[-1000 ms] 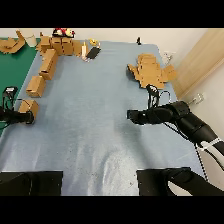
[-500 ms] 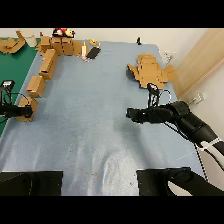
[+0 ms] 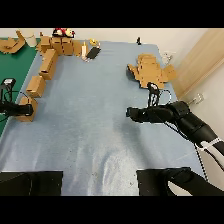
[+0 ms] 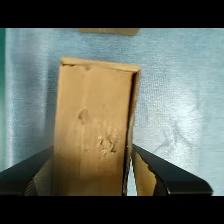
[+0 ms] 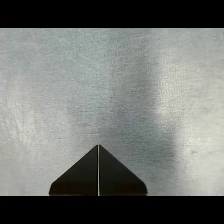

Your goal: Fold the box.

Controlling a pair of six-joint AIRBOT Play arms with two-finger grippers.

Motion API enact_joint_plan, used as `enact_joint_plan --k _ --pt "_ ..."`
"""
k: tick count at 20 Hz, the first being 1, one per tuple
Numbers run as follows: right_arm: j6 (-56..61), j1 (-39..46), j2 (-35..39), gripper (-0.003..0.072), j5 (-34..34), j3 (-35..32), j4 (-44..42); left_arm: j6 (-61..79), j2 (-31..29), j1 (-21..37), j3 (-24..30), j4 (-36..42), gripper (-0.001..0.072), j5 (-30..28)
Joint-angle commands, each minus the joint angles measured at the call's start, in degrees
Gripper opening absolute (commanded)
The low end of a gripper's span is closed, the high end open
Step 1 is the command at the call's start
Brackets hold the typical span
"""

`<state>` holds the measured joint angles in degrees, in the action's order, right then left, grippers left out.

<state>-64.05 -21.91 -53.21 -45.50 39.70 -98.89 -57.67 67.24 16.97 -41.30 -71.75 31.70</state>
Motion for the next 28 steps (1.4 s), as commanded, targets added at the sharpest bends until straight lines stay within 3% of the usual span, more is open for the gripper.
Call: enact_joint_plan --k 1,3,4,5,6,12,14,16,17,18,19,23,28 --pt "0.00 0.02 -0.04 0.0005 0.00 0.04 0.04 0.00 0.02 -1.73 -0.83 -0.09 0.0694 1.44" --pt "0.00 0.02 -0.04 0.0007 -0.04 0.04 0.02 -0.09 0.02 -1.55 -2.73 -0.74 0.0694 4.66" --pt "0.00 0.02 -0.04 0.0046 -0.04 0.04 0.02 -0.33 0.00 -1.09 -4.15 -0.81 0.0694 6.34" --pt "0.00 0.02 -0.04 0.0148 -0.04 0.04 0.02 -0.42 0.02 -0.68 -5.53 -0.83 0.0693 7.67" --pt "0.00 0.02 -0.04 0.0201 -0.07 0.04 -0.02 -0.44 0.00 -0.28 -6.86 -1.25 0.0694 8.68" --pt "0.00 0.02 -0.04 0.0201 -0.09 0.04 -0.15 -0.66 -1.20 0.20 -15.78 -3.74 0.0693 17.42" --pt "0.00 0.02 -0.04 0.0201 -0.07 0.04 -0.15 -1.95 -3.30 0.09 -18.43 -3.56 0.0693 17.99" --pt "0.00 0.02 -0.04 0.0186 -0.04 0.04 -0.37 -4.15 -5.49 -0.50 -20.28 0.46 0.0691 19.39" --pt "-0.02 0.02 -0.04 0.0110 -0.04 0.04 -0.37 -5.05 -6.32 -0.90 -20.68 3.96 0.0589 20.46" --pt "-0.04 0.02 -0.07 0.0039 0.00 0.04 -0.37 -4.94 -6.86 -1.81 -20.79 7.67 0.0270 22.16" --pt "-0.09 0.02 -0.07 0.0005 0.04 0.07 -0.35 -4.72 -6.99 -3.10 -20.76 9.79 0.0008 23.89" --pt "-3.04 0.02 -2.75 0.0005 -0.13 2.86 -0.48 -5.75 -4.37 -14.86 -20.79 11.80 0.0011 30.36" --pt "-11.02 0.00 -16.46 0.0005 -5.75 17.29 -6.25 -12.15 4.55 -33.75 -23.17 11.78 0.0012 27.76"
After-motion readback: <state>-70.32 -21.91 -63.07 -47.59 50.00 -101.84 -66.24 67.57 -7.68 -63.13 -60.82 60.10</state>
